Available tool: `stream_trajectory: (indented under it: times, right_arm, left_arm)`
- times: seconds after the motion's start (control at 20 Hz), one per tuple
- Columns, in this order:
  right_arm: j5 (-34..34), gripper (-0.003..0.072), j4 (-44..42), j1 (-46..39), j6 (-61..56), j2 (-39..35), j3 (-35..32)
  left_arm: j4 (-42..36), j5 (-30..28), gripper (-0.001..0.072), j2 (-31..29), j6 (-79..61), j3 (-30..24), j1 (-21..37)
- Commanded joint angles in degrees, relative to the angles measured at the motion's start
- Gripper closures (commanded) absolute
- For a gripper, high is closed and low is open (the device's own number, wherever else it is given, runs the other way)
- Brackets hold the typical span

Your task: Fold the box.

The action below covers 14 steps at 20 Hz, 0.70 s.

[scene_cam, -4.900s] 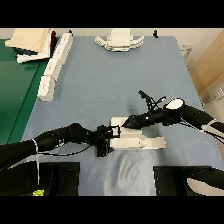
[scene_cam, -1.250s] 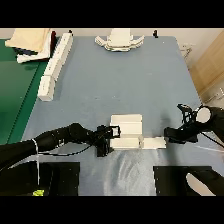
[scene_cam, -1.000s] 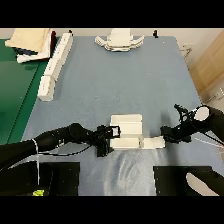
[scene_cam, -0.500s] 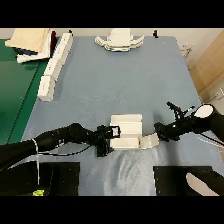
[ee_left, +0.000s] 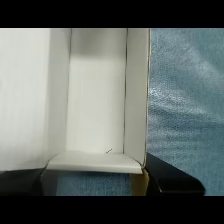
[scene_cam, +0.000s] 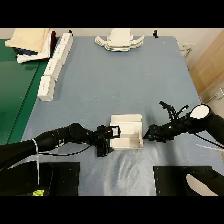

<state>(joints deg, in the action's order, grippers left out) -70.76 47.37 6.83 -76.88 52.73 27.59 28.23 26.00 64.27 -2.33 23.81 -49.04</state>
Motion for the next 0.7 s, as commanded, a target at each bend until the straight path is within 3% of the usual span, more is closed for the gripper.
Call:
stream_trajectory:
  times: [0.0,0.45,0.65]
  right_arm:
    - [0.7,0.0275,-0.4,0.4,-0.6,-1.9,0.1]
    - [0.9,0.0253,2.2,0.7,-4.1,-2.5,0.1]
    - [4.1,0.0254,5.0,8.4,-9.7,-2.7,0.1]
  left_arm:
    - [0.0,0.0,0.0253,0.0,0.0,0.0,0.0]
    - [0.0,0.0,0.0254,0.0,0.0,0.0,0.0]
    - [0.0,0.0,0.0254,0.0,0.0,0.0,0.0]
